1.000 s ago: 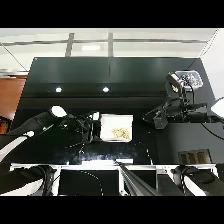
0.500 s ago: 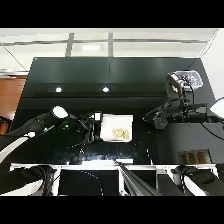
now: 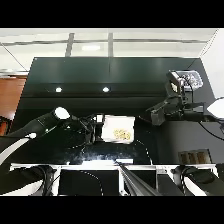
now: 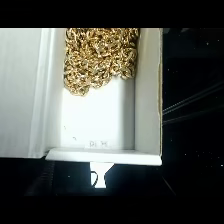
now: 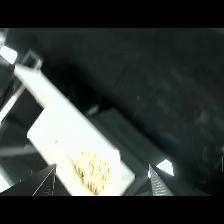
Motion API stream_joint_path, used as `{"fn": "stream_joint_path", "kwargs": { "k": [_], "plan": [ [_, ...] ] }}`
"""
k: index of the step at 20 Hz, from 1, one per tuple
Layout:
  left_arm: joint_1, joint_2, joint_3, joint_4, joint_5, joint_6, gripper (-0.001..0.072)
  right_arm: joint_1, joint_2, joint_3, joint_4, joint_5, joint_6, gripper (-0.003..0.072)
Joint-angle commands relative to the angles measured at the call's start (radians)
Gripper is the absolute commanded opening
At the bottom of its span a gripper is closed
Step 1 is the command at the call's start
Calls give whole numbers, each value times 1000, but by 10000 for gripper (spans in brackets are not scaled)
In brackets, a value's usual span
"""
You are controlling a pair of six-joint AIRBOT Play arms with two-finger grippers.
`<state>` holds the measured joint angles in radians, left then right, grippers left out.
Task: Fold the box and place the chain.
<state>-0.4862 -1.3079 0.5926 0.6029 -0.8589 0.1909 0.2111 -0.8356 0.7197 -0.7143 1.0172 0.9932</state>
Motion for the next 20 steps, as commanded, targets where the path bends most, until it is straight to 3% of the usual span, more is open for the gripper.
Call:
{"fn": "stream_joint_path", "kwargs": {
  "k": [1, 5, 8, 13, 16, 20],
  "plan": [
    [-11, -1, -1, 23, 23, -20, 351, 64, -48, 8, 2, -162, 32, 673],
    [-11, -1, -1, 24, 22, -19, 351, 97, -174, 32, 6, -202, 30, 672],
    [-11, -1, -1, 23, 23, -20, 351, 114, -220, 34, 2, -135, -41, 672],
    [-11, -1, -1, 22, 23, -20, 351, 166, -224, 34, -29, -96, -317, 672],
    [-11, -1, -1, 22, 23, -20, 351, 183, -224, 34, -93, -96, -340, 672],
    [-11, -1, -1, 22, 23, -20, 351, 193, -198, 29, -110, -4, -343, 672]
  ]
}}
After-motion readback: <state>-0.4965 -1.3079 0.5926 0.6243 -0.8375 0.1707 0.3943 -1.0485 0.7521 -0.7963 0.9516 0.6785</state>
